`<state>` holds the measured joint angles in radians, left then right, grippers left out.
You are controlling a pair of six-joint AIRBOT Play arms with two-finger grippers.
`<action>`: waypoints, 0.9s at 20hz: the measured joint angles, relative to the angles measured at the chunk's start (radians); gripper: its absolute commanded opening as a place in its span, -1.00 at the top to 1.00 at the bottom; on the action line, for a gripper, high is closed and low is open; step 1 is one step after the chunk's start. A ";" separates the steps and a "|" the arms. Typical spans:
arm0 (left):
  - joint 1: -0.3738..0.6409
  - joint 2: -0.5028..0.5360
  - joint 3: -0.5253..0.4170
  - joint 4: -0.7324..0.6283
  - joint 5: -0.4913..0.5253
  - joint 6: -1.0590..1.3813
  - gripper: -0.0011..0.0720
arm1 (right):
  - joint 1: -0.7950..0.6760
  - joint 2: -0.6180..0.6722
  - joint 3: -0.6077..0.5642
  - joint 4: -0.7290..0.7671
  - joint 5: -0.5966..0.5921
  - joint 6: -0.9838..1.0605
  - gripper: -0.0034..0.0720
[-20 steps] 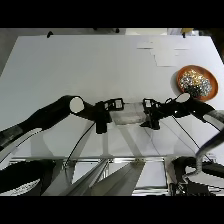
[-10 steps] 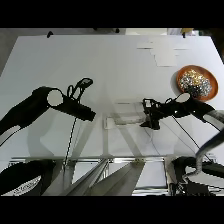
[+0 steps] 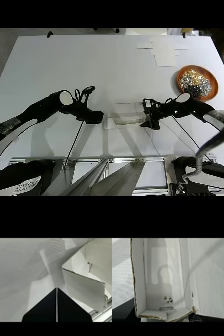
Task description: Fold the box and place the chain.
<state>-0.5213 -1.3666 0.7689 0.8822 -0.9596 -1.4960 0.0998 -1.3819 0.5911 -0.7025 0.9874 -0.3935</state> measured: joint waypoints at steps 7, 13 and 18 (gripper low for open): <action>-0.024 -0.040 0.002 -0.089 0.006 0.051 0.95 | 0.000 0.000 0.000 0.000 0.000 0.000 0.12; -0.045 -0.018 0.032 -0.189 0.005 0.142 0.63 | 0.000 0.000 0.000 0.000 0.000 0.000 0.12; -0.051 0.003 0.043 -0.216 0.000 0.166 0.53 | 0.000 0.000 0.000 0.000 0.000 0.000 0.12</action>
